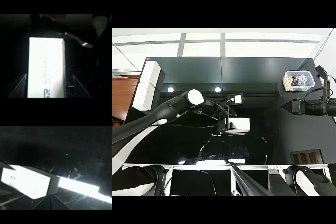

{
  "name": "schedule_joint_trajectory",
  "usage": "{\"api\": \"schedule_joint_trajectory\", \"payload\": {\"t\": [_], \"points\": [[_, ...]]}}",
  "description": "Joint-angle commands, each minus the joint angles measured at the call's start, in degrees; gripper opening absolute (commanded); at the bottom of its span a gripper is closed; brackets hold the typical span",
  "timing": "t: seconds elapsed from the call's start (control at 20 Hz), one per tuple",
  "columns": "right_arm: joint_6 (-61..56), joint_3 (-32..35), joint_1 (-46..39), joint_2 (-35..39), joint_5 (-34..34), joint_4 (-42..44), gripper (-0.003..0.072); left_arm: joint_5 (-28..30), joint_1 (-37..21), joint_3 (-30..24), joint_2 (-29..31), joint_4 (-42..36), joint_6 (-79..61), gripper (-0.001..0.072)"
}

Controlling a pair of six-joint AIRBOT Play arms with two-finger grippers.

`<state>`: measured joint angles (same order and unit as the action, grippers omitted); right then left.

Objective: Fold the box and place the chain.

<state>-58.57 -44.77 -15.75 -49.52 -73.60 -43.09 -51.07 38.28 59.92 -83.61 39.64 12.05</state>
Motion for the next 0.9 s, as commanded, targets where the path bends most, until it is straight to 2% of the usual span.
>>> {"api": "schedule_joint_trajectory", "payload": {"t": [0.0, 0.4, 0.85], "points": [[0.15, 0.61, -0.09, 0.07, 0.83, -0.50, 0.0014, -0.39, 0.63, 2.84, -4.00, 0.02, 3.23, 0.0715], [0.46, 3.54, -0.09, 0.07, 2.34, -0.50, 0.0014, -0.55, 0.63, 2.84, -4.42, 0.48, 3.23, 0.0715], [0.46, 3.74, -0.09, 0.07, 2.97, -0.50, 0.0014, -2.12, 1.33, 3.04, -5.33, 1.16, 3.19, 0.0716]]}}
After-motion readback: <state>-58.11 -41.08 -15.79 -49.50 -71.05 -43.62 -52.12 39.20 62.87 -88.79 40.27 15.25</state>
